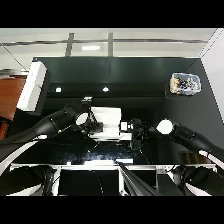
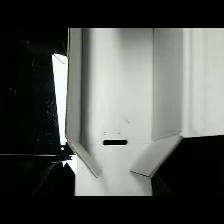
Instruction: Fold the box and place the chain.
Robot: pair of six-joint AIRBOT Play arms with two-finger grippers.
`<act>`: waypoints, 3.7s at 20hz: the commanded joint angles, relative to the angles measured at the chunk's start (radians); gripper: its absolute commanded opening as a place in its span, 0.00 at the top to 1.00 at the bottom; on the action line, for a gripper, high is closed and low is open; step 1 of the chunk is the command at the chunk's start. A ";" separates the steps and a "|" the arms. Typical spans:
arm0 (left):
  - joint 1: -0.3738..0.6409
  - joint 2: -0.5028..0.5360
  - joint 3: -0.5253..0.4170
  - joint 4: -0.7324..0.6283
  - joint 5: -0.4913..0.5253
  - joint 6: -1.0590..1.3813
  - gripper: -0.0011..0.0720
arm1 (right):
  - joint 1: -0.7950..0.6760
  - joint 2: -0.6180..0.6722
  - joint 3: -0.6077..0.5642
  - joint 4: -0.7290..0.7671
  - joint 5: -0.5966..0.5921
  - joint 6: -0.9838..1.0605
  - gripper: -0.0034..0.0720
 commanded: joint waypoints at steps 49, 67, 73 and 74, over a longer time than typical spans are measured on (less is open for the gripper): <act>0.000 -0.001 -0.021 -0.007 0.017 -0.019 0.94 | 0.083 -0.080 0.013 0.249 -0.135 -0.097 0.64; 0.000 -0.001 -0.021 -0.008 0.017 -0.019 0.95 | 0.089 -0.095 0.013 0.262 -0.155 -0.098 0.46; 0.000 -0.001 -0.020 -0.007 0.020 -0.018 0.95 | 0.002 -0.007 0.013 0.131 -0.145 0.260 0.92; 0.000 -0.001 -0.020 -0.007 0.020 -0.018 0.95 | -0.050 0.032 0.013 0.060 -0.110 0.453 0.93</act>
